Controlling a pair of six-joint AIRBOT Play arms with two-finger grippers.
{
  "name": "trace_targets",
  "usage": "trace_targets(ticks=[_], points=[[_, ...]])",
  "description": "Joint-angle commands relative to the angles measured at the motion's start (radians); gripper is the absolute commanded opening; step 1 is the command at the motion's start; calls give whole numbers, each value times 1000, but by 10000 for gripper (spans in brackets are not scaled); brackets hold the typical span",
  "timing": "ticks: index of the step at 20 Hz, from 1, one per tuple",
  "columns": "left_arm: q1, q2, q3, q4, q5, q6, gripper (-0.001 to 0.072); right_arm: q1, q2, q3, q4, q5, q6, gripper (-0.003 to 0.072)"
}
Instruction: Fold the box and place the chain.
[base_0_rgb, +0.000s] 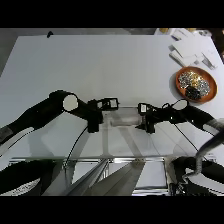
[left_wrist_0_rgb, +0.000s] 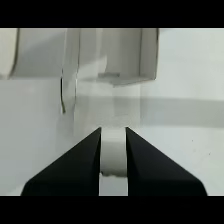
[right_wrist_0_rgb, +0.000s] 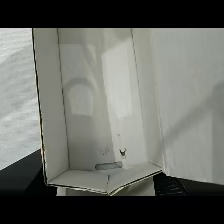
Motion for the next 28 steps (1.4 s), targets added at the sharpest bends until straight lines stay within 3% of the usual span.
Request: trace_targets(ticks=[1, 5, 9, 12, 22, 26, 28], points=[[77, -18, -55, -26, -13, 162, 234, 0, 1, 0, 0, 0, 0, 344], [112, -20, -101, -173, 92, 528, 400, 0, 1, 0, 0, 0, 0, 344], [112, -37, -103, -256, 192, 616, 418, 0, 1, 0, 0, 0, 0, 344], [94, -70, -103, -320, 187, 718, 417, 0, 1, 0, 0, 0, 0, 344], [60, -85, -103, -338, 192, 727, 406, 0, 1, 0, 0, 0, 0, 344], [21, -92, -103, -340, 190, 727, 246, 0, 1, 0, 0, 0, 0, 344], [15, -93, -103, -342, 191, 727, 246, 0, 1, 0, 0, 0, 0, 344]])
